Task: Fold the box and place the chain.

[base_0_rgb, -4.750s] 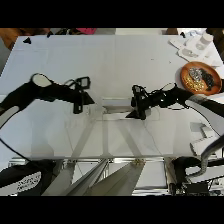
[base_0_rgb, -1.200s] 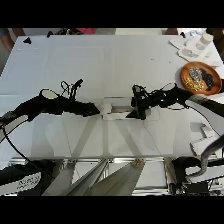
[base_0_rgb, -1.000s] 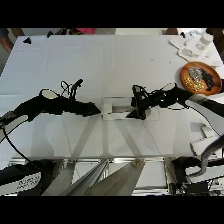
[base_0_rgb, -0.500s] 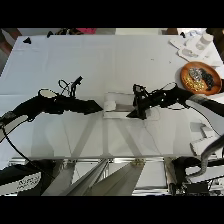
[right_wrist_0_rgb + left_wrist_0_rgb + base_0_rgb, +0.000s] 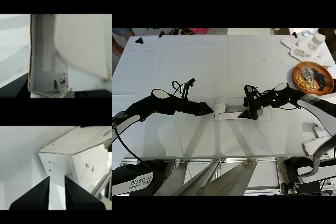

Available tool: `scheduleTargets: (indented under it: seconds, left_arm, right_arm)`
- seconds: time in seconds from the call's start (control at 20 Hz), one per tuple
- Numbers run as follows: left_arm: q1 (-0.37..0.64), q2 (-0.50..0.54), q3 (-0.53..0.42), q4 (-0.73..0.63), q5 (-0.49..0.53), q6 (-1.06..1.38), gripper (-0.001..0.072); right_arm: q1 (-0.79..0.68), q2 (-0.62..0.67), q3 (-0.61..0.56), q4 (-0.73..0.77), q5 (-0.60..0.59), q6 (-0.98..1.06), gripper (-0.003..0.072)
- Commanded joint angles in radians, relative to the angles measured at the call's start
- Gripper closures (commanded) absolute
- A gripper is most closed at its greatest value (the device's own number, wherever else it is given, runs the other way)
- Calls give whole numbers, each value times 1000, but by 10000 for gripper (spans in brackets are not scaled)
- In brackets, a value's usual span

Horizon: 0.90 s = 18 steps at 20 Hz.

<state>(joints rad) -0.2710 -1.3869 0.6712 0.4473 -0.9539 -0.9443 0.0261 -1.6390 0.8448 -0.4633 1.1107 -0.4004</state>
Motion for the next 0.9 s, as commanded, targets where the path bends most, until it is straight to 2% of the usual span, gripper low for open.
scheduleTargets:
  seconds: [0.0, 0.25, 0.3, 0.4, 0.45, 0.65, 0.85]
  left_arm:
    - [19, 1, 0, 60, 10, -32, 494]
    - [100, 2, 0, -6, -73, -2, 481]
    - [98, 2, 0, -32, -88, 21, 420]
    - [89, -1, 0, -79, -99, 55, 234]
    - [86, -1, 0, -96, -99, 69, 186]
    - [72, -2, 0, -82, -94, 77, 186]
    - [16, -23, 0, -105, -34, 76, 185]
  right_arm:
    - [0, 0, 1, 0, 0, 0, 254]
    - [0, 0, 1, 0, 1, 0, 254]
    - [0, 0, 1, 0, 1, 0, 254]
    - [0, 0, 1, 0, 0, 0, 254]
    - [0, 0, 1, 0, 1, 0, 254]
    - [0, 0, 1, 0, 1, 0, 254]
    - [0, 0, 1, 0, 0, 0, 254]
